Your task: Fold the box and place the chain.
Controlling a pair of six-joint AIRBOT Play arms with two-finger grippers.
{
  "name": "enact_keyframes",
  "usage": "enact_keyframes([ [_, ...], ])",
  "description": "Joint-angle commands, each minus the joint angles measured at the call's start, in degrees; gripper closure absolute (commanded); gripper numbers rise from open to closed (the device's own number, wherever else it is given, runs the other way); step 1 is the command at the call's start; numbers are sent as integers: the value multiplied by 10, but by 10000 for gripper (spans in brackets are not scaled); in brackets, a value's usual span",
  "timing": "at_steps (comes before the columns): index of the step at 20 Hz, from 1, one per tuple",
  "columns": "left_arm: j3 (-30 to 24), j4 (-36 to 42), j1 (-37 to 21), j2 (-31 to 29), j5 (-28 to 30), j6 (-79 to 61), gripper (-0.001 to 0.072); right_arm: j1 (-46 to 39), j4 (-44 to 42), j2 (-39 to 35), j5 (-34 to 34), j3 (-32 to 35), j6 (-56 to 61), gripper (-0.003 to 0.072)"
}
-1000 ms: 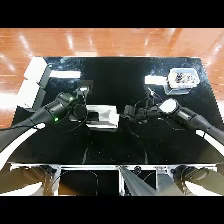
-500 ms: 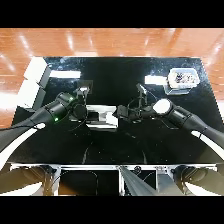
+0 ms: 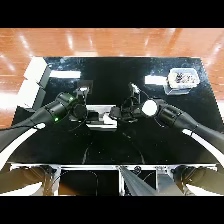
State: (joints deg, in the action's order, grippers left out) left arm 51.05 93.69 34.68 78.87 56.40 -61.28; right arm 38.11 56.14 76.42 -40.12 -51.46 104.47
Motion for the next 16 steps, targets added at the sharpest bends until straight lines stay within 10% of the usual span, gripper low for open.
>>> enact_keyframes([
  [1,0,-2,0,0,-1,-1,688,16,114,5,-26,-24,97,151],
  [13,0,-3,0,0,-1,0,689,111,330,121,-152,-164,256,162],
  [16,0,-4,0,0,-1,0,688,110,331,121,-153,-164,258,370],
])
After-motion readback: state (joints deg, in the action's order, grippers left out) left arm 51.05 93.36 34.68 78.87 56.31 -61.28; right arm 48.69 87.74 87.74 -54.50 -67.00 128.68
